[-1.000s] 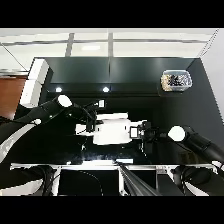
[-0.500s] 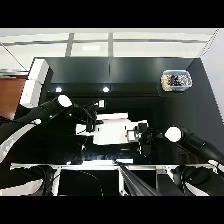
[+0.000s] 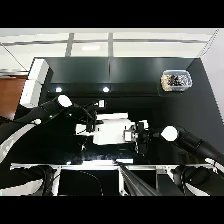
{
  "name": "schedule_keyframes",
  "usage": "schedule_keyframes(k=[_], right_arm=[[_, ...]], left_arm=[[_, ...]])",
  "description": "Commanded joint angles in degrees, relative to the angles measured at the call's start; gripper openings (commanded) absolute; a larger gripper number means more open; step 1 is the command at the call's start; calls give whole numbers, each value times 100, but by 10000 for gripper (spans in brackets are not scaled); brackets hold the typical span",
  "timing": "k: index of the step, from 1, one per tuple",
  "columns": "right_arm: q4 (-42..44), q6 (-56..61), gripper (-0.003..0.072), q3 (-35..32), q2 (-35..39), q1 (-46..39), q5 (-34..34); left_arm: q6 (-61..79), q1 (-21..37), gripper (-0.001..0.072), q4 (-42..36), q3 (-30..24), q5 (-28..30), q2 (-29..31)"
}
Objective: Fold the box and place the chain.
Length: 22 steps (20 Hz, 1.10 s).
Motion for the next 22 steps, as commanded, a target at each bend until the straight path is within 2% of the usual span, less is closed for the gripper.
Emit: schedule_keyframes(k=[1,17,22], right_arm=[[35,-22,614,63,-11,13,-85],[136,240,615,157,-7,13,-363],[111,608,614,588,-7,-98,-341]], left_arm=[[0,-4,29,2,0,-2,-2],[-2,-4,29,2,0,-22,-2],[-2,-4,29,2,0,-26,2]])
